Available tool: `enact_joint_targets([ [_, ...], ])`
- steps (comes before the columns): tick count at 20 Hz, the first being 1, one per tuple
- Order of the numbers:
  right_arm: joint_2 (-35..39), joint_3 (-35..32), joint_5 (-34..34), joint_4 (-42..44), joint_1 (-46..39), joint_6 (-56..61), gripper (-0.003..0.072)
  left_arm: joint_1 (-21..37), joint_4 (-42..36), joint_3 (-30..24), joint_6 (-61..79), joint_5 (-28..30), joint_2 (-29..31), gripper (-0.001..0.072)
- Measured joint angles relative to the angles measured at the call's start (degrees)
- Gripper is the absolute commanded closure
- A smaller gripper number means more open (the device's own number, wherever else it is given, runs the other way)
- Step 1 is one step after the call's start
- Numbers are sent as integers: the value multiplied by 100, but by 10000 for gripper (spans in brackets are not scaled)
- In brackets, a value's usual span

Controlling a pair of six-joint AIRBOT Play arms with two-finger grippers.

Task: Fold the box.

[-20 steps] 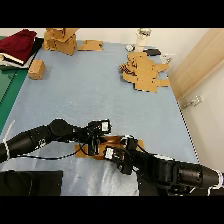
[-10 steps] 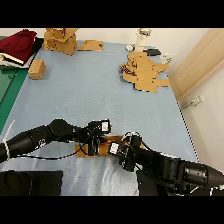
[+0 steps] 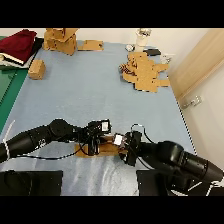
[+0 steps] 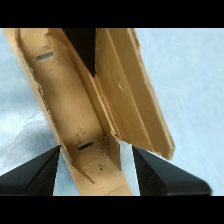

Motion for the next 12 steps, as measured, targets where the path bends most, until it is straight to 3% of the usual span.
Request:
enact_joint_targets([
  [6,-166,31,-490,2726,-1777,-3700,-34,-2,-2,0,-2,-2,0,697],
  [12,-1080,275,-927,3753,-2302,-5407,-34,-7,0,0,-2,-2,0,698],
])
